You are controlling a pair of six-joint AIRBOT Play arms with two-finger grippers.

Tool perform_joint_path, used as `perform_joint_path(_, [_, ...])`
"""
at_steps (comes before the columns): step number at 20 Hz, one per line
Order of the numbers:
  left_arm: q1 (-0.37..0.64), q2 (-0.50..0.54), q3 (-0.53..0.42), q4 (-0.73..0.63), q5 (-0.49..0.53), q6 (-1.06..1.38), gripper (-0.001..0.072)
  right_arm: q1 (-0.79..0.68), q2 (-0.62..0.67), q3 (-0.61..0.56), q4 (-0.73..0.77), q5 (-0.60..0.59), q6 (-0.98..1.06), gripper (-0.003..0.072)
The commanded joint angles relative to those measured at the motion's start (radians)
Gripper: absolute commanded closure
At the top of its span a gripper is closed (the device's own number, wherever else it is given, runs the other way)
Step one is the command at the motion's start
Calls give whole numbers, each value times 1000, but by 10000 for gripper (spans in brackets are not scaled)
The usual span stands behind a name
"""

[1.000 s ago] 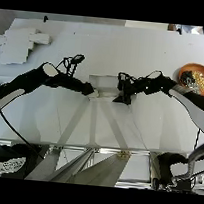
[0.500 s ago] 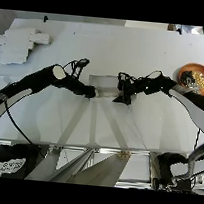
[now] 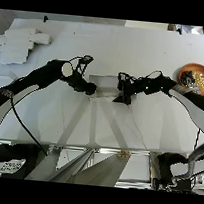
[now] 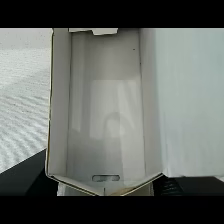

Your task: Fold the box and place the chain.

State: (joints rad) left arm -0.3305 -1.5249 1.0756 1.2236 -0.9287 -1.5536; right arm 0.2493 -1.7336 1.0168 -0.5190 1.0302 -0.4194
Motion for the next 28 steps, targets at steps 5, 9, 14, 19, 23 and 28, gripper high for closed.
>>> perform_joint_path(5, [-25,-20,16,49,-51,-153,339,0,1,1,0,0,0,191])
perform_joint_path(9, [-26,-20,16,49,-89,-206,343,0,1,1,0,0,0,191])
perform_joint_path(14, [-32,-28,74,61,-143,-307,362,0,1,1,0,0,0,191])
perform_joint_path(19, [-84,-73,156,128,-202,-397,373,0,1,1,0,0,0,191])
perform_joint_path(23, [-113,-101,161,147,-205,-480,374,0,1,1,0,0,0,191])
perform_joint_path(28, [-120,-109,161,210,-224,-546,440,0,1,1,0,0,0,191])
